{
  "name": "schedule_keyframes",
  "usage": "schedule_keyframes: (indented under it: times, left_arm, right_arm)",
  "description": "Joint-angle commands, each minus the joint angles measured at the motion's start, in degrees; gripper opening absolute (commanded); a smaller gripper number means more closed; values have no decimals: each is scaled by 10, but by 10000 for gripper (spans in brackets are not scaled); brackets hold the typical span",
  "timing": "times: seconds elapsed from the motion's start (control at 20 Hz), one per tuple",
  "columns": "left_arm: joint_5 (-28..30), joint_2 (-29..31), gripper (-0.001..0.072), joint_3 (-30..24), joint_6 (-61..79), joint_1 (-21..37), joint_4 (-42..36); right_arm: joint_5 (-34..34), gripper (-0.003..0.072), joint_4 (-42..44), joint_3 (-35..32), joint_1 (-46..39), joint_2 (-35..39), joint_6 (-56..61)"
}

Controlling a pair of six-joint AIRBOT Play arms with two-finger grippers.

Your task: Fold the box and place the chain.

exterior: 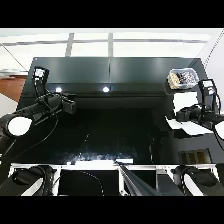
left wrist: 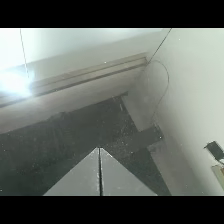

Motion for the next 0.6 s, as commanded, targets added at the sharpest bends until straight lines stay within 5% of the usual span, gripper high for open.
schedule_keyframes:
  times: [0.0,0.35,0.4,0.45,0.5,0.55]
  left_arm:
    - [0,0,35,0,0,0,0]
    - [78,-3,35,0,0,0,-4]
    - [99,-6,40,0,0,-1,-4]
    - [122,-14,256,0,0,-1,-4]
    - [137,-22,714,0,-1,-1,-5]
    - [141,-30,709,0,-8,-2,-6]
  right_arm:
    - [0,31,0,0,1,0,0]
    - [-206,33,3,0,1,0,0]
    - [-231,125,3,0,0,-1,5]
    - [-249,720,-3,0,-1,-6,15]
    - [-252,706,-16,0,-9,-18,17]
    - [-250,704,-50,0,-33,-39,42]
